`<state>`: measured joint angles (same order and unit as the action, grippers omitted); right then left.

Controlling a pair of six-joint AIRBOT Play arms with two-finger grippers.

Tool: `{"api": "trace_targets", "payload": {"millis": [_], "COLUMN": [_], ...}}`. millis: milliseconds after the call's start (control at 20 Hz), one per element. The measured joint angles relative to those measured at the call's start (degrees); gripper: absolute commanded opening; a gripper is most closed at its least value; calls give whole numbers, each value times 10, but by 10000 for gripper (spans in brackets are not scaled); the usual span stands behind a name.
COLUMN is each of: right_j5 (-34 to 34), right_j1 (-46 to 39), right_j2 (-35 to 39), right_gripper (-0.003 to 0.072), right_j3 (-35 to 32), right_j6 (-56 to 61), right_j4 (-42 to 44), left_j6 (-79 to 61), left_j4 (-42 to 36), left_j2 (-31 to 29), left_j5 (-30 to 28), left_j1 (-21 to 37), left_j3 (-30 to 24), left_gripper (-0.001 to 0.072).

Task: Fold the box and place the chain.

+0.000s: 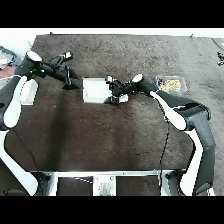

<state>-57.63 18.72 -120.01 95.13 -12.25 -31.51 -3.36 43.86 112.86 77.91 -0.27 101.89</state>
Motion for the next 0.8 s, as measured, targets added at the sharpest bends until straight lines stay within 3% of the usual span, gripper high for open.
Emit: {"api": "trace_targets", "payload": {"millis": [350, 800], "right_j5": [0, 0], "right_j1": [0, 0], "right_j2": [0, 0], "right_gripper": [470, 470], "right_j3": [0, 0], "right_j6": [0, 0], "right_j4": [0, 0], "left_j6": [-114, -162], "left_j4": [-3, 3], "left_j2": [25, 54], "left_j5": [61, 36], "left_j1": [0, -17], "left_j3": [0, 0], "left_gripper": [719, 719]}}
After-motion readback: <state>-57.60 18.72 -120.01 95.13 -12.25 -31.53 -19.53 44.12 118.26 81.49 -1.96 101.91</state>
